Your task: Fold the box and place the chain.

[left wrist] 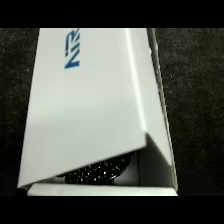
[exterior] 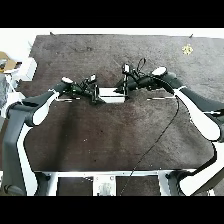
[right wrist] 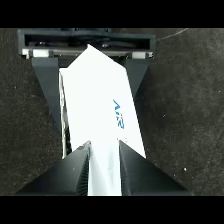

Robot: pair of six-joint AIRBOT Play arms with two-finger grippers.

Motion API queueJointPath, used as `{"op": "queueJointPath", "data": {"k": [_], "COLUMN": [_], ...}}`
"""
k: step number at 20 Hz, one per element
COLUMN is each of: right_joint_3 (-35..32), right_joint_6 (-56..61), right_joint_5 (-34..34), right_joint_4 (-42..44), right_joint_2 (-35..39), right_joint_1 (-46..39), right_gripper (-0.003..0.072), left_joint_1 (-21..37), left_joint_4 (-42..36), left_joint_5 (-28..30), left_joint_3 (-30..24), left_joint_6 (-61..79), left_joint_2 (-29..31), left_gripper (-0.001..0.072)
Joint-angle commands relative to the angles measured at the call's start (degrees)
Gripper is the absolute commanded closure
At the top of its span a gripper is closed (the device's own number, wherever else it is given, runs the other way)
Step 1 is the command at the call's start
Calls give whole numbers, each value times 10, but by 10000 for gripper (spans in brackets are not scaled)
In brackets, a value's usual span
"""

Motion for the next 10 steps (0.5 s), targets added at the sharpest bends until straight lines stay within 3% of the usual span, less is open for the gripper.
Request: {"op": "queueJointPath", "data": {"k": [1,2,3,8,9,10], "right_joint_3": [1,1,1,1,1,1], "right_joint_6": [0,0,0,-1,-1,-3], "right_joint_5": [-5,-10,-16,-22,-30,-37], "right_joint_4": [-5,-3,-3,-3,-3,-3], "right_joint_2": [-4,-4,-4,-4,-4,-4], "right_joint_1": [0,0,0,10,13,16], "right_gripper": [394,264,262,311,416,413], "left_joint_1": [0,0,0,0,0,0], "left_joint_4": [1,1,1,1,1,1], "left_joint_5": [0,0,0,0,0,0], "left_joint_3": [1,1,0,1,1,0], "left_joint_6": [1,1,1,1,1,1], "left_joint_2": [0,0,0,0,0,0], "left_gripper": [91,92,92,92,92,92]}}
